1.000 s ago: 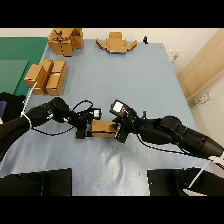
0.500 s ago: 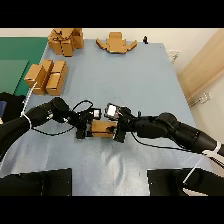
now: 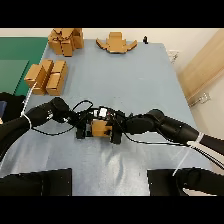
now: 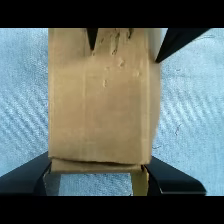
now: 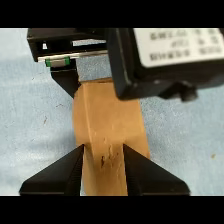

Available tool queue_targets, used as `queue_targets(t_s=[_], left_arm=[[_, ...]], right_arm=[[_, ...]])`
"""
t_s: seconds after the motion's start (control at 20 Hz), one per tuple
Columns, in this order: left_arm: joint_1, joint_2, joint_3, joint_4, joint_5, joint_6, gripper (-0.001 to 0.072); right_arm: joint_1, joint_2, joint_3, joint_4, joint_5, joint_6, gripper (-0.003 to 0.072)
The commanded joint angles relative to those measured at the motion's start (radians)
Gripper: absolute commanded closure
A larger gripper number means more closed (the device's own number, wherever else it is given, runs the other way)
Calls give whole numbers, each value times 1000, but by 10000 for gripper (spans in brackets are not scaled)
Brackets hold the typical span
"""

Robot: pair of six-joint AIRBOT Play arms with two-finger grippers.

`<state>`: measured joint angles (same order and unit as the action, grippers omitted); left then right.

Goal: Fold the box.

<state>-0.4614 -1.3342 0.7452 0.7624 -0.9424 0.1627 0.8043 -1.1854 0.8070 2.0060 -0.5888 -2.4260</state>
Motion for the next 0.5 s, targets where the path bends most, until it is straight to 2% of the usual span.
queue_targets(t_s=[0.0,0.15,0.2,0.3,0.45], left_arm=[[0,0,0,0,1,1,475],[0,0,0,0,1,1,475],[0,0,0,0,1,1,475],[0,0,0,0,1,1,475],[0,0,0,0,0,1,475]], right_arm=[[0,-35,6,-19,34,-2,314],[1,-35,10,-35,18,-2,318],[1,-34,10,-40,17,-2,365],[1,-24,11,-47,11,-2,527],[1,10,11,-47,-2,-2,532]])
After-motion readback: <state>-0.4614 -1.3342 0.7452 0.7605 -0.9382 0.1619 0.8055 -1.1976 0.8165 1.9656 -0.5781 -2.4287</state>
